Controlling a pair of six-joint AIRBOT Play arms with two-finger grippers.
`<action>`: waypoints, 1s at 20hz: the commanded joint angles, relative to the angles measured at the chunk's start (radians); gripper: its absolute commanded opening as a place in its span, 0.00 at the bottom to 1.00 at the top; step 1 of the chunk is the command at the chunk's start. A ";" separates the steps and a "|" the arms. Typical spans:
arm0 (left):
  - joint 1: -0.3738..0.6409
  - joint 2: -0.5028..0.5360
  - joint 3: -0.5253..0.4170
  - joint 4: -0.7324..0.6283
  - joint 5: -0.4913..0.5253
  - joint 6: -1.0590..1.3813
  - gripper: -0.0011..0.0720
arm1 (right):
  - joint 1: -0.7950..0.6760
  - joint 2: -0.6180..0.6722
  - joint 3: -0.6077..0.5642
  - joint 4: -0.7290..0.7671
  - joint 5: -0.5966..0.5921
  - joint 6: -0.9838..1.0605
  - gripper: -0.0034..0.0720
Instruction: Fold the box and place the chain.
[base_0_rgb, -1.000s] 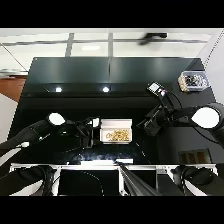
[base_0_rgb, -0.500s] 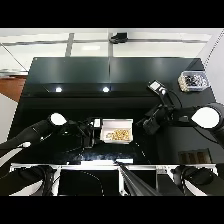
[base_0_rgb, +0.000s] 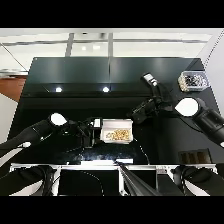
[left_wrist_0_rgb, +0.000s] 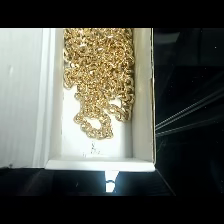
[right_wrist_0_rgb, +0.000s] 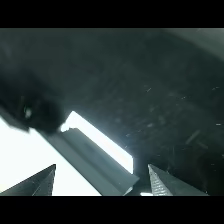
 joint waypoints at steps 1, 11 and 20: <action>-0.001 0.000 0.000 0.002 0.000 0.000 0.54 | 0.001 -0.043 0.002 0.032 0.140 -0.191 0.99; -0.001 -0.001 0.000 0.002 0.000 0.000 0.54 | 0.074 -0.043 -0.023 0.024 0.143 -0.330 0.99; -0.001 -0.001 0.000 0.002 0.000 0.000 0.54 | 0.074 -0.041 -0.004 0.027 0.233 -0.329 0.99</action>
